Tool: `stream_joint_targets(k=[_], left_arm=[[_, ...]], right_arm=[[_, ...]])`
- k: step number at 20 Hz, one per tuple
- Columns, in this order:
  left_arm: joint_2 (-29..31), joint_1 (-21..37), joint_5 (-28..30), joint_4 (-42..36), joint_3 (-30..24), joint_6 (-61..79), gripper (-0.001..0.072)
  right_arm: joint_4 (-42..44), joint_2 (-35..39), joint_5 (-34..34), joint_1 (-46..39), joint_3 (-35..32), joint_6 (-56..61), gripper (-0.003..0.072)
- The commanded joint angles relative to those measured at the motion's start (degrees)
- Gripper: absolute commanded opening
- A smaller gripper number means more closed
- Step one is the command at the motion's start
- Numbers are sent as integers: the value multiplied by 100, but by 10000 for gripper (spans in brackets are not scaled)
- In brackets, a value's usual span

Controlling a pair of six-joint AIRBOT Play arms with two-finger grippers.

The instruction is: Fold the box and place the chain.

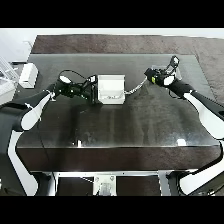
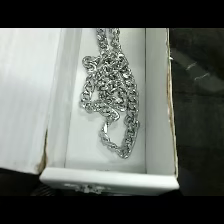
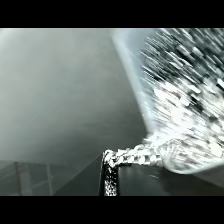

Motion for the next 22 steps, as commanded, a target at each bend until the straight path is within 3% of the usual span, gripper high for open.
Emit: stream_joint_targets(k=[1, 13, 22], left_arm=[[-2, -2, 0, 2, -2, 0, 519], [-2, -2, 2, 2, -2, 0, 519], [-2, -2, -2, 0, -2, 0, 519]], right_arm=[[-28, 619, 175, 153, 2, -310, 4], [-1499, 3410, 479, 1556, -308, -407, 4], [-1670, 3727, 951, 2527, -310, -444, 4]])
